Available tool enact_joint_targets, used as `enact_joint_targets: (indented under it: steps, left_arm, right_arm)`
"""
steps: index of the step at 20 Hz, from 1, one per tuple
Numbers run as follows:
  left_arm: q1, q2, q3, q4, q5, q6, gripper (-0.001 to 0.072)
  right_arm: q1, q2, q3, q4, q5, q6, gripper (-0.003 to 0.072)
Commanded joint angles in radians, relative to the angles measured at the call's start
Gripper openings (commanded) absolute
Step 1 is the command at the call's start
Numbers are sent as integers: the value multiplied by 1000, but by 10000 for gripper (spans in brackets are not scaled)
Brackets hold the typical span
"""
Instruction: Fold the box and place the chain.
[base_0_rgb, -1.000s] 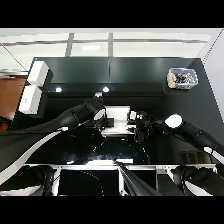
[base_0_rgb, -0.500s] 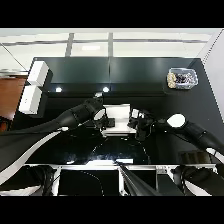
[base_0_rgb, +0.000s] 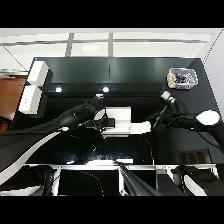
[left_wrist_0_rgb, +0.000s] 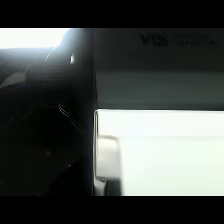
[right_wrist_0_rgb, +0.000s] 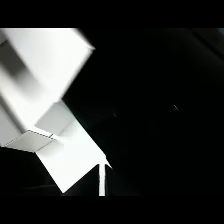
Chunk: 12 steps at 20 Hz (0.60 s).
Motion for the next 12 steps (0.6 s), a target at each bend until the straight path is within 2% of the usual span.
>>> enact_joint_targets:
  steps: [1,4,6,12]
  left_arm:
    - [1,0,0,1,2,-1,27]
    - [1,0,0,0,3,-1,27]
    - [1,0,0,0,3,-1,28]
    - [1,0,0,-1,3,-1,27]
  right_arm:
    - [-199,28,0,-30,45,323,50]
    - [-309,0,0,-59,45,537,42]
    - [-316,-63,0,-113,54,680,42]
    - [-180,-349,0,19,160,690,43]
